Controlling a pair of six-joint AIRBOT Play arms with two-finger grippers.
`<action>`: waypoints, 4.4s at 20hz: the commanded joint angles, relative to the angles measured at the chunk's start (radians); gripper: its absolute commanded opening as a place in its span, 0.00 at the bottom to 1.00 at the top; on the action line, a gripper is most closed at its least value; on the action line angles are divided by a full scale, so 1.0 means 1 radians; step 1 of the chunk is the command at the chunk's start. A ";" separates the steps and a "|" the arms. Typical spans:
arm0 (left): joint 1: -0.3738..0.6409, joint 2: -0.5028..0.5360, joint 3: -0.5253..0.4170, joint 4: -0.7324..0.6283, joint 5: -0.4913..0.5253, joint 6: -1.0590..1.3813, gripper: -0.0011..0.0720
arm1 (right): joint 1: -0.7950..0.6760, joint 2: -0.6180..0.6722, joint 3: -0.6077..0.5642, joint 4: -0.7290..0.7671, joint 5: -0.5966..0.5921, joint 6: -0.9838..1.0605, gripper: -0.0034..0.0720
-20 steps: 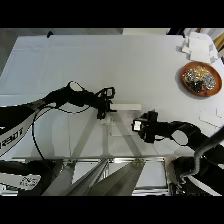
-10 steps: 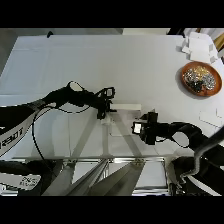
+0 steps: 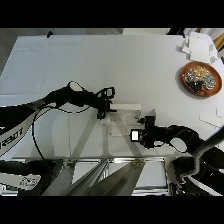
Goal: Fold the box and place the chain.
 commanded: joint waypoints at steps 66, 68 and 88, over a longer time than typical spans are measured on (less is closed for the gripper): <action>0.000 0.000 0.000 0.000 0.000 0.000 0.03 | -0.485 -0.249 0.111 0.839 0.203 -1.003 0.84; 0.000 0.000 0.000 0.000 0.000 0.000 0.03 | -0.494 -0.299 0.145 0.839 0.249 -1.003 0.84; 0.000 0.000 0.000 0.000 0.000 0.000 0.03 | -0.565 -0.392 0.185 0.703 0.378 -1.000 0.83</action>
